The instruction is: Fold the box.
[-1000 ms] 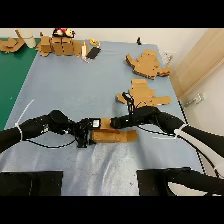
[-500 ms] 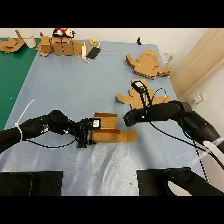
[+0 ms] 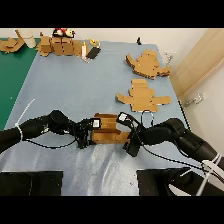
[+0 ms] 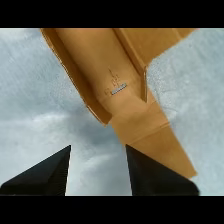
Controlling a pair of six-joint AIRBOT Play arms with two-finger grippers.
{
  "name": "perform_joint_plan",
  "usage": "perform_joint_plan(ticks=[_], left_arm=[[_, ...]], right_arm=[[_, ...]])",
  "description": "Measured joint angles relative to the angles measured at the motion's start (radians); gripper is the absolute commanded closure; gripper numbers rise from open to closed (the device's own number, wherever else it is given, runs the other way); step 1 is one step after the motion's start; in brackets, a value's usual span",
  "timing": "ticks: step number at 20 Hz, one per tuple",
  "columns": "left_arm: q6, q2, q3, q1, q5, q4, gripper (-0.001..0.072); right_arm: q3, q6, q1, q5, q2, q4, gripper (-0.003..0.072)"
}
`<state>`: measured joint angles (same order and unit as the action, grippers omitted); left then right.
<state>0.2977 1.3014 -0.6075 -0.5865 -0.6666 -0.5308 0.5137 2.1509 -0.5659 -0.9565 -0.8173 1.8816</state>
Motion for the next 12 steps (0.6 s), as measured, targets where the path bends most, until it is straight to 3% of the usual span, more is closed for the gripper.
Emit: perform_joint_plan(ticks=[7, 9, 12], left_arm=[[0.000, 0.000, 0.000, 0.000, 0.002, 0.000, 0.0180], [0.000, 0.000, 0.000, 0.000, 0.002, 0.000, 0.0180], [-0.001, 0.000, 0.000, 0.000, 0.002, 0.000, 0.0180]], right_arm=[[-0.028, 0.141, -0.031, 0.228, -0.090, -0.041, 0.0187], [-0.029, 0.190, -0.033, 0.258, -0.092, -0.029, 0.0359], [-0.031, 0.257, -0.033, 0.272, -0.086, -0.019, 0.0434]])
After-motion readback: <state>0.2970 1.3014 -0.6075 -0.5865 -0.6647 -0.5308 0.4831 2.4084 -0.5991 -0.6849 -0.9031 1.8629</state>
